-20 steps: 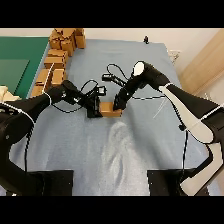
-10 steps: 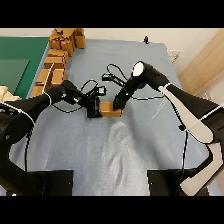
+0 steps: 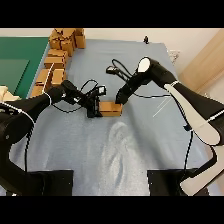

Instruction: Fold the box.

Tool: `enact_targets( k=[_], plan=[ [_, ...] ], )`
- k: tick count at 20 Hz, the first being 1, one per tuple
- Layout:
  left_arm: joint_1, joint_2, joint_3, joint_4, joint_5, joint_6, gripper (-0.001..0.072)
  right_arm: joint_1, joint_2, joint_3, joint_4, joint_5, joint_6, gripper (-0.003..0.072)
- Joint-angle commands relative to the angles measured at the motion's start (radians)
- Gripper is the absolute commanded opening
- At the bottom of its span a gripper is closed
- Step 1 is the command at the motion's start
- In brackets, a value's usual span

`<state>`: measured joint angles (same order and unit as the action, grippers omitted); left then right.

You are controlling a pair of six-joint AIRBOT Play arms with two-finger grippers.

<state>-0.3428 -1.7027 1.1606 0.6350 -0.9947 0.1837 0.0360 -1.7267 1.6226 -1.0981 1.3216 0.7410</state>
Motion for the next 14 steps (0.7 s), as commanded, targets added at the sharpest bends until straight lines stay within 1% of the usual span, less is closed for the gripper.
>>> enact_targets(
  k=[1, 2, 3, 4, 5, 6, 8, 9, 10, 12, 14],
  plan=[
    [0.0, 0.0, 0.0, 0.001, 0.0, 0.002, 0.0397, -0.034, 0.035, -0.001, 0.02, -0.045, 0.074, 0.0074],
    [0.0, 0.0, 0.0, 0.001, 0.0, 0.002, 0.0397, -0.046, 0.062, -0.01, 0.027, -0.065, 0.1, 0.0005],
    [0.0, 0.0, 0.0, 0.001, 0.0, 0.002, 0.0397, -0.057, 0.1, -0.042, 0.051, -0.118, 0.119, 0.0005],
    [0.0, 0.0, 0.0, 0.001, 0.0, 0.002, 0.0397, -0.069, 0.16, -0.116, 0.124, -0.218, 0.121, 0.0004],
    [0.0, 0.0, 0.0, 0.001, 0.0, 0.002, 0.0397, -0.072, 0.229, -0.219, 0.203, -0.348, 0.113, 0.0003],
    [0.0, 0.0, 0.0, 0.0, 0.0, 0.001, 0.0397, -0.062, 0.311, -0.357, 0.262, -0.533, 0.096, 0.0003],
    [0.0, 0.0, 0.0, 0.001, 0.0, 0.001, 0.0397, 0.013, 0.46, -0.64, 0.335, -0.943, 0.097, 0.0003],
    [0.0, 0.0, 0.0, 0.001, 0.0, 0.001, 0.0397, 0.055, 0.504, -0.741, 0.362, -1.074, 0.096, 0.0003],
    [0.0, 0.0, 0.0, 0.001, 0.0, 0.001, 0.0397, 0.085, 0.526, -0.8, 0.36, -1.101, 0.095, 0.0003],
    [0.0, 0.0, 0.0, 0.0, 0.0, 0.002, 0.0397, 0.116, 0.505, -0.809, 0.313, -0.995, 0.077, 0.0003],
    [0.0, 0.0, 0.0, 0.001, 0.0, 0.002, 0.0397, 0.127, 0.464, -0.792, 0.294, -0.933, 0.078, 0.0003]
  ],
)
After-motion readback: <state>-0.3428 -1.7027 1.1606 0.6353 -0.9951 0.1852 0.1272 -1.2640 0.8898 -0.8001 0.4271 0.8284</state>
